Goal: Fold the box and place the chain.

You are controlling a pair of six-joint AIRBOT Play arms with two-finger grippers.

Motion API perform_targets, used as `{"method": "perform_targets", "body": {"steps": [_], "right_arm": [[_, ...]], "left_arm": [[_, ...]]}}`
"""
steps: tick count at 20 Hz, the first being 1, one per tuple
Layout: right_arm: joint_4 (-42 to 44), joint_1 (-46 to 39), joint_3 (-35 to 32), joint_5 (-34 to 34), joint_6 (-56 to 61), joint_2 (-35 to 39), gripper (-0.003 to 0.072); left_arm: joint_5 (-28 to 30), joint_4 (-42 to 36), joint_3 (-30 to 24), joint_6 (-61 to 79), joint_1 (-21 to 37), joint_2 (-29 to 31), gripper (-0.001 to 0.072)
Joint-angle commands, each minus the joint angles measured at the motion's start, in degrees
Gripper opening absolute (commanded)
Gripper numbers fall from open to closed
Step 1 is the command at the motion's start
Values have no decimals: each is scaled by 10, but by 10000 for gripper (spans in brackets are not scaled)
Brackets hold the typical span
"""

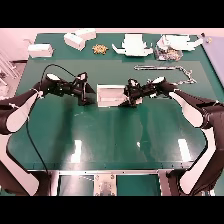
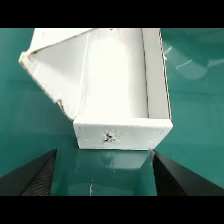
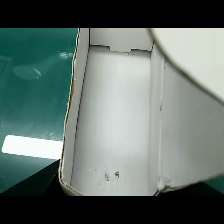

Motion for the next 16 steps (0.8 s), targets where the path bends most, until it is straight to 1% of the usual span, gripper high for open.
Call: {"method": "perform_targets", "body": {"steps": [1, 11, 16], "right_arm": [[0, 0, 0, 0, 0, 0, 476], [0, 0, 0, 0, 0, 0, 476], [0, 0, 0, 0, 0, 0, 475]], "left_arm": [[0, -9, 1, 15, 0, -7, 679], [-47, -9, 1, 15, 0, -13, 679], [-44, -8, 1, 30, -5, -13, 678]]}}
